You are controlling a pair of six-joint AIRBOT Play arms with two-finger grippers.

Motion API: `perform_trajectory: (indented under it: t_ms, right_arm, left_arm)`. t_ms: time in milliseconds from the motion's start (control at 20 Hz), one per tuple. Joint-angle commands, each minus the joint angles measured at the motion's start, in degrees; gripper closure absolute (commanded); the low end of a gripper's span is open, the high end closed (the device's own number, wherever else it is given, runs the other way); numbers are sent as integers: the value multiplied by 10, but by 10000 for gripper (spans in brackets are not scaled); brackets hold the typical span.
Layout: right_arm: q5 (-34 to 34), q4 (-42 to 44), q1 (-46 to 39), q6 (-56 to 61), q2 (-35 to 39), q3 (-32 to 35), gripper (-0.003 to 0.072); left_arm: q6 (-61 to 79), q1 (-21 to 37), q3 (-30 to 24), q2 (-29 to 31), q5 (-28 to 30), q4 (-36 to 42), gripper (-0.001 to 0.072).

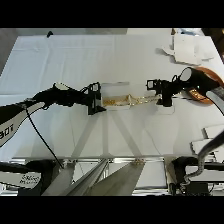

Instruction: Fold the box and place the chain.

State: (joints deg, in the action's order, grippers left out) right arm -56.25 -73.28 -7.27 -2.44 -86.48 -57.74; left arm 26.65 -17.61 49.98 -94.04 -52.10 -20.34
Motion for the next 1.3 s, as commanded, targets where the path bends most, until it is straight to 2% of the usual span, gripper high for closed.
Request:
perform_trajectory:
  t_ms: [0,250,300,400,450,500,650,900,1100,1250]
  right_arm:
    - [19,0,1,-5,-16,0,152]
    - [19,-1,3,-4,-33,0,165]
    - [19,-2,5,-4,-34,0,224]
    - [19,-1,14,-4,-34,0,479]
    - [19,-1,16,-4,-34,0,573]
    - [19,-1,20,-4,-34,0,634]
    - [14,-1,29,-3,-33,0,673]
    - [19,14,40,15,-3,0,672]
    - [33,32,40,112,37,0,673]
    - [30,34,44,143,68,0,673]
  left_arm:
    - [0,0,0,0,0,0,554]
    - [0,0,0,0,0,0,554]
    - [0,0,0,0,0,0,554]
    - [0,0,0,0,0,0,554]
    - [0,0,0,0,0,0,554]
    - [0,0,0,0,0,0,554]
    - [0,0,0,0,0,0,554]
    - [0,0,0,0,0,0,554]
    - [0,0,0,0,0,0,554]
    - [0,0,0,0,0,0,554]
